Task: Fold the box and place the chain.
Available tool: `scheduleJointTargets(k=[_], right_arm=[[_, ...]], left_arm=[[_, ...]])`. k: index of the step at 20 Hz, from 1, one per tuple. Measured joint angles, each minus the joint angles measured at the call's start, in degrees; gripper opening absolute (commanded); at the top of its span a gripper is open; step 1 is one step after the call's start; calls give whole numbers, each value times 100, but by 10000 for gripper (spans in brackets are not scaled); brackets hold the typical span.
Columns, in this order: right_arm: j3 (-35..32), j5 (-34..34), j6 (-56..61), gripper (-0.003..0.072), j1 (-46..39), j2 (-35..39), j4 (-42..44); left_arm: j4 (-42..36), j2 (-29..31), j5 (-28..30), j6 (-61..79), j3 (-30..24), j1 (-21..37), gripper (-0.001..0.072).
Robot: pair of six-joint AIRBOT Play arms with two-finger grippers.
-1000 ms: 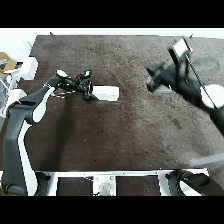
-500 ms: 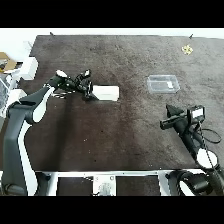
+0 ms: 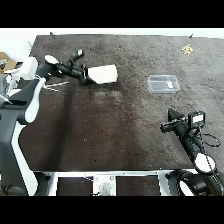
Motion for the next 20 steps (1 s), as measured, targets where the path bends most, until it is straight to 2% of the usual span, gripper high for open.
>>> scheduleJointTargets(k=[6,9,12,14,20], right_arm=[[-11,-4,2,0,0,2,2],[-11,-4,4,0,0,2,4],[-11,-4,4,0,0,2,7],[-11,-4,4,0,0,2,7],[-11,-4,4,0,0,2,9]], left_arm=[[98,863,2057,-1987,184,866,9],[988,977,2900,-3460,59,1246,8],[2452,1014,3401,-4962,-293,1425,9],[3097,1016,3764,-5576,-632,1493,10],[3755,1012,4800,-6249,-1696,1532,11]])
